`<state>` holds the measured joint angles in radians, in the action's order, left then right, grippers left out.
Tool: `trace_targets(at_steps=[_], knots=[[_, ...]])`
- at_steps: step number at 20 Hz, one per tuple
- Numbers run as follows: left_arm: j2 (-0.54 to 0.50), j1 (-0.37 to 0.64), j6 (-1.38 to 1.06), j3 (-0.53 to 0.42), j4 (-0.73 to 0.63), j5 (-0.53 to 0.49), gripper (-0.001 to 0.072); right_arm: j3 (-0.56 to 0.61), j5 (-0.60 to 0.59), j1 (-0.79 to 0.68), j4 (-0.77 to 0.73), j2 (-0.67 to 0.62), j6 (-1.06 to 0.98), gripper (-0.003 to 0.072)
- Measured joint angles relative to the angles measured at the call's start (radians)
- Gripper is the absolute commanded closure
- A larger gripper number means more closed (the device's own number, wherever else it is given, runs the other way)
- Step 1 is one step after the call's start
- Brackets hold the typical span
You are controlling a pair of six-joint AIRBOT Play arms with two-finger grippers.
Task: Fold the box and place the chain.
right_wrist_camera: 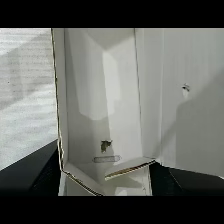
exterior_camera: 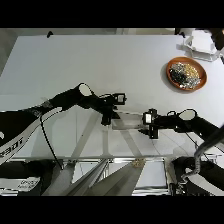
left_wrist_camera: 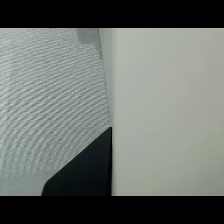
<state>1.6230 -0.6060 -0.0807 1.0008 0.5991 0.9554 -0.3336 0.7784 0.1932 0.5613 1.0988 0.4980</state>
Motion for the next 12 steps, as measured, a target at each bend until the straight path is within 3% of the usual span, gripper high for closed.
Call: trace_targets(at_steps=[12], knots=[[0.0, 0.0, 0.0, 0.0, -0.008, -0.006, 0.0697, 0.0, 0.002, 0.0, 0.003, 0.0, 0.0, 0.0461]])
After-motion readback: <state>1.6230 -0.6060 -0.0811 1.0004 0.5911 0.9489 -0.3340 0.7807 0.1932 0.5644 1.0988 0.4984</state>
